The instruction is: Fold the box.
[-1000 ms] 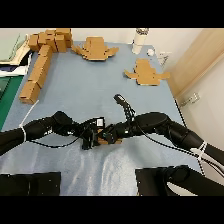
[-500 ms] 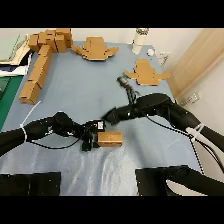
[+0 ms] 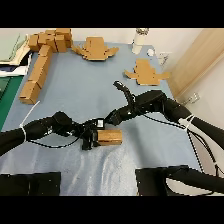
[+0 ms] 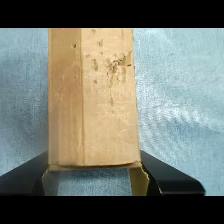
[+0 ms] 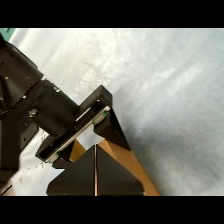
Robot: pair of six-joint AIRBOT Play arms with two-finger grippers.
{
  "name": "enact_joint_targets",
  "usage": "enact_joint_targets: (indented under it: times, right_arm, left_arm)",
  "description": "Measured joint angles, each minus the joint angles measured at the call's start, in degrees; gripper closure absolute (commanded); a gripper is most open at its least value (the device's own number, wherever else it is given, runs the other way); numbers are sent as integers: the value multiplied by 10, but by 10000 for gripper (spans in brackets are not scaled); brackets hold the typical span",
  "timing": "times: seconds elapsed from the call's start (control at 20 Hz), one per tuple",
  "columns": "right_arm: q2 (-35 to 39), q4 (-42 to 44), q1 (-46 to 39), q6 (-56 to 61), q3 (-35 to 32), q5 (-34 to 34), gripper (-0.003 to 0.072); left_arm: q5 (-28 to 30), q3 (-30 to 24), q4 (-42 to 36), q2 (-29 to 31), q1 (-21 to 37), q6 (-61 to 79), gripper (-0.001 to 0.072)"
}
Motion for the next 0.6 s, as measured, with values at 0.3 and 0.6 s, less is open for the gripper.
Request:
enact_joint_targets:
  times: [0.3,0.6]
  right_arm:
    - [-17,53,-64,-27,-15,-134,682]
    - [-19,77,-74,-29,-124,-226,682]
  left_arm:
    - [1,0,-1,0,0,0,234]
    - [1,0,-1,0,0,0,234]
